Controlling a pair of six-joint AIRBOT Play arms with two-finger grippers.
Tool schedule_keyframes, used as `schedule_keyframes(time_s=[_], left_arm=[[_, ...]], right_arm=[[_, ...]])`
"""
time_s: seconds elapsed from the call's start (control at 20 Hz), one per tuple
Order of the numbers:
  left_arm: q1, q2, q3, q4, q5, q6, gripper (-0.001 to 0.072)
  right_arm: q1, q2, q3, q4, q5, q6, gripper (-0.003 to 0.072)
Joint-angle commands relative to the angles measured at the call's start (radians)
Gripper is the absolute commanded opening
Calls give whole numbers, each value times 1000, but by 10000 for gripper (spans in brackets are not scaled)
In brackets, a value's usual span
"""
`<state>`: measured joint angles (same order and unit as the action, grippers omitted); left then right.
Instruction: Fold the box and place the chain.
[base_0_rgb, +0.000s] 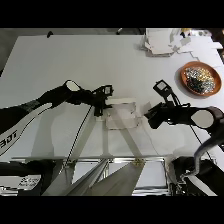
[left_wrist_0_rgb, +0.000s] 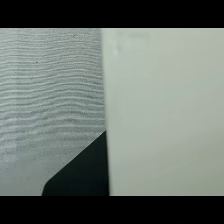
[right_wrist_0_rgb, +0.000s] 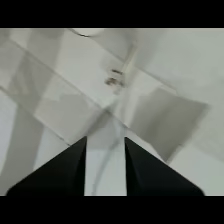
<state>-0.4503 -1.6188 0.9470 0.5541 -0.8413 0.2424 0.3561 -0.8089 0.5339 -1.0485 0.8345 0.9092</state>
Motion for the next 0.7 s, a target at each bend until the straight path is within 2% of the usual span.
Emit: schedule_keyframes(time_s=[0.0, 0.05, 0.1, 0.2, 0.35, 0.4, 0.45, 0.5, 0.55, 0.65], left_arm=[[0, 0, 1, 0, 0, 0, 10], [0, 0, 1, 0, 0, 0, 10], [0, 0, 1, 0, 0, 0, 10], [0, 0, 1, 0, 0, 0, 10], [0, 0, 1, 0, 0, 0, 10], [0, 0, 1, 0, 0, 0, 10], [0, 0, 1, 0, 0, 0, 10], [0, 0, 1, 0, -1, 0, 10], [0, 0, 1, 0, 0, 0, 10], [0, 0, 1, 0, 0, 0, 10]], right_arm=[[83, -98, 0, 151, -6, -334, 83], [117, -124, 0, 131, -6, -399, 26], [151, -145, 0, 99, -5, -432, 16], [204, -160, 0, 12, -5, -439, 12], [182, -159, -16, -59, -33, -447, 17], [182, -159, -37, -88, -69, -448, 126], [182, -159, -68, -113, -137, -448, 412], [192, -159, -102, -137, -219, -448, 597], [210, -159, -135, -169, -285, -448, 651], [262, -159, -177, -207, -344, -448, 654]])
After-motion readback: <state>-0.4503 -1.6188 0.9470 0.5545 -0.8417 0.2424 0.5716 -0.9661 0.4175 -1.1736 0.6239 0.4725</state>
